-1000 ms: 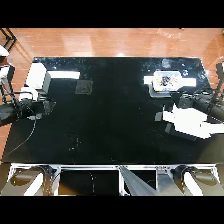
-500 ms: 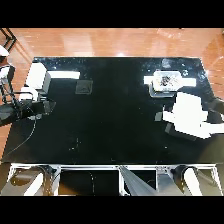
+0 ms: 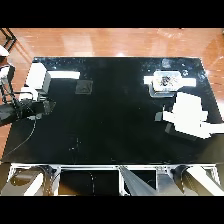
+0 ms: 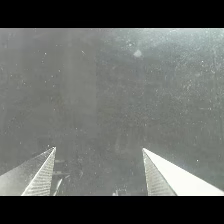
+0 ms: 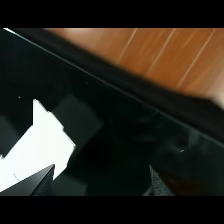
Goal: Fold the box and place the chain.
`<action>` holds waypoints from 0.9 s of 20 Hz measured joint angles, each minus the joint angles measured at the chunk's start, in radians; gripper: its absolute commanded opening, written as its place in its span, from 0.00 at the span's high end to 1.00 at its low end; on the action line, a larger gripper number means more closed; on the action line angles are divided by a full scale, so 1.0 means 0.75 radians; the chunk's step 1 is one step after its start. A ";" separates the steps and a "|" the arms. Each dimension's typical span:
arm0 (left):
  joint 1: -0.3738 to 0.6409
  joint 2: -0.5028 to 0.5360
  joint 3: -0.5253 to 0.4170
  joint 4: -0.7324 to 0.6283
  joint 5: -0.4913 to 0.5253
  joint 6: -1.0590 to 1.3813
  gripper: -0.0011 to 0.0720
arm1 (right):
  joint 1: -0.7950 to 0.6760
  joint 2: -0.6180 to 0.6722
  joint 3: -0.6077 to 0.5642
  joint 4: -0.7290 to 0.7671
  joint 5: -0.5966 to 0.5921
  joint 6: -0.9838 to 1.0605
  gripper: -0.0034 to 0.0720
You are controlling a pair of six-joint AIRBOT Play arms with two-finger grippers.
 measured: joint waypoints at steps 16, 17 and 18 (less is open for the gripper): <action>0.000 -0.001 0.000 -0.063 0.055 -0.001 0.12 | -0.087 -0.433 0.329 0.426 0.431 -0.400 0.02; 0.000 -0.001 0.000 -0.064 0.055 -0.001 0.12 | -0.087 -0.446 0.330 0.411 0.443 -0.407 0.02; 0.000 -0.001 0.000 -0.064 0.055 -0.001 0.12 | -0.087 -0.465 0.330 0.402 0.455 -0.411 0.02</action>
